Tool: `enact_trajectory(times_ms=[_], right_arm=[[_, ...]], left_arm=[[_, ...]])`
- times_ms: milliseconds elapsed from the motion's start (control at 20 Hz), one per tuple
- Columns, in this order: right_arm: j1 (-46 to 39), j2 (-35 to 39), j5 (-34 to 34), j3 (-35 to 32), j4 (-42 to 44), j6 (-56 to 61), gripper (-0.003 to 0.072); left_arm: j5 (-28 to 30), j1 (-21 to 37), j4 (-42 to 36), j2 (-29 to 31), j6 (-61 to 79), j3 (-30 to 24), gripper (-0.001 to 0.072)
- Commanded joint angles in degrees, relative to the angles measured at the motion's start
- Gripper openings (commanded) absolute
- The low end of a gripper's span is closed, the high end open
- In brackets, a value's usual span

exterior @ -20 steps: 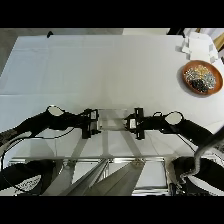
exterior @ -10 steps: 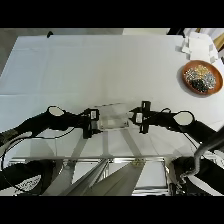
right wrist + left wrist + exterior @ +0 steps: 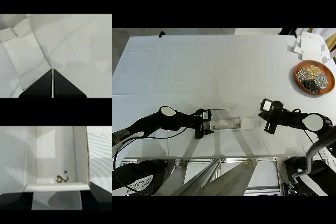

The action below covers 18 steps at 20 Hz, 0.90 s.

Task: Fold the box and place the chain.

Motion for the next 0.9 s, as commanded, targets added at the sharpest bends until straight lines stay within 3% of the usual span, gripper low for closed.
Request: enact_trajectory(times_ms=[0, 200, 550, 850], right_arm=[[-5.6, 0.5, -0.3, 0.0, -3.6, 27.5, 0.0015], [-9.0, -2.6, 1.4, 0.0, -3.1, 41.7, 0.0015], [-8.3, -16.6, 8.8, 0.0, 13.7, 37.1, 0.0015], [-0.6, -20.2, 8.4, 0.0, 16.3, 36.7, 0.0015]], left_arm=[[0.0, 0.0, 0.0, 0.0, 0.0, 0.0, 0.0255], [0.0, 0.0, 0.0, 0.0, 0.0, 0.0, 0.0255], [0.0, 0.0, 0.0, 0.0, 0.0, 0.0, 0.0255], [0.0, 0.0, 0.0, 0.0, 0.0, 0.0, 0.0255]])
